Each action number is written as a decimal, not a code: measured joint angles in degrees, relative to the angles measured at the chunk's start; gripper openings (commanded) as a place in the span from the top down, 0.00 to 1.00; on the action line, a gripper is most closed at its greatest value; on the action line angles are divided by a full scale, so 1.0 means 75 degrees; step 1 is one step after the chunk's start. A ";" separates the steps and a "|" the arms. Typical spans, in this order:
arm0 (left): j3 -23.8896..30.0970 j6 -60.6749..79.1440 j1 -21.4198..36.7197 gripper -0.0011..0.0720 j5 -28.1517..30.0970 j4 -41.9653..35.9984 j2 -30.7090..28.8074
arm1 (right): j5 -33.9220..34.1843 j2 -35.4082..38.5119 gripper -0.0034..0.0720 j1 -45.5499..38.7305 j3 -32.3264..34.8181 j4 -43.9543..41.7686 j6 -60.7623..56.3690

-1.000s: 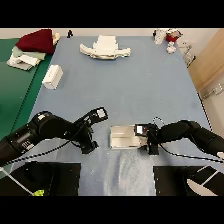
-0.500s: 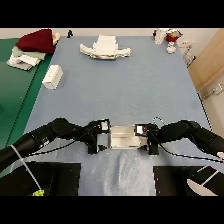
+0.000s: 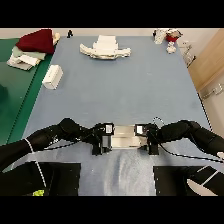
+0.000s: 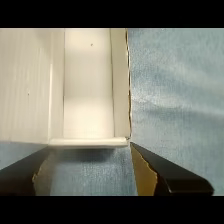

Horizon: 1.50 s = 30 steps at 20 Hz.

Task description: Fold the box.

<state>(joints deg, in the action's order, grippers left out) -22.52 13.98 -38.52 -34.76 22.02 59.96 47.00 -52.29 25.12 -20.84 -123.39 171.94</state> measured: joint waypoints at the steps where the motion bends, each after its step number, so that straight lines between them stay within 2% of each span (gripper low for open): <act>1: 0.0000 0.0099 -0.0050 0.03 0.0055 -0.0137 0.0047 | 0.0000 0.0000 0.25 0.0000 0.0000 0.0000 0.0000; 11: -0.0009 0.0291 -0.0198 0.03 0.0274 -0.0449 0.0189 | 0.0000 0.0000 0.25 0.0000 0.0000 0.0000 0.0000; 30: -0.0347 -0.1148 -0.0595 0.03 0.0548 0.0510 0.0708 | 0.0003 0.0000 0.25 0.0000 0.0000 0.0000 0.0000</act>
<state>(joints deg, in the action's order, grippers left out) -25.12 5.37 -42.98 -30.65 25.85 65.28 47.03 -52.29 25.12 -20.84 -123.39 171.94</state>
